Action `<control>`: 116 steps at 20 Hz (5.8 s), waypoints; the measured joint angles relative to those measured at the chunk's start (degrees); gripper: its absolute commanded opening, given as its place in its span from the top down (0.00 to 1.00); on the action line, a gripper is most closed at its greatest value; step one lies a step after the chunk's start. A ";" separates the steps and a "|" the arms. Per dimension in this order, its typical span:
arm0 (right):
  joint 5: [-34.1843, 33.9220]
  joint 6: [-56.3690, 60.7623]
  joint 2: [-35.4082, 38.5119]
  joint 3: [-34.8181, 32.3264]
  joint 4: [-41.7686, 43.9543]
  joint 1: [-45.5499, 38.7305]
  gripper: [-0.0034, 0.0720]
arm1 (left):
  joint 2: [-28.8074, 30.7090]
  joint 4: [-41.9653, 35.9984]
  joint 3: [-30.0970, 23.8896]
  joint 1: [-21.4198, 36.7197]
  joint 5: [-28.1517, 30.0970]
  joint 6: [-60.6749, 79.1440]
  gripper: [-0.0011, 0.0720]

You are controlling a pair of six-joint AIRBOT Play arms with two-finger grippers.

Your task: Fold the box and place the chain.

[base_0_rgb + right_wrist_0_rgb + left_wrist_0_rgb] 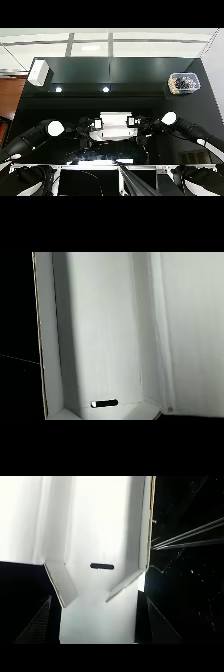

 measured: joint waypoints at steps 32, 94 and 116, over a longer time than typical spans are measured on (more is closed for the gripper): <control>-0.09 0.00 0.00 0.00 0.02 0.00 0.79 | -5.68 -18.49 -0.13 -2.34 7.52 2.23 0.65; -0.02 0.00 0.00 0.00 0.04 0.00 0.79 | -11.52 -8.92 14.19 7.52 -21.38 -62.84 0.17; -0.02 0.00 0.00 0.00 0.04 0.00 0.79 | -14.67 11.67 20.13 -3.76 -16.55 -93.90 0.32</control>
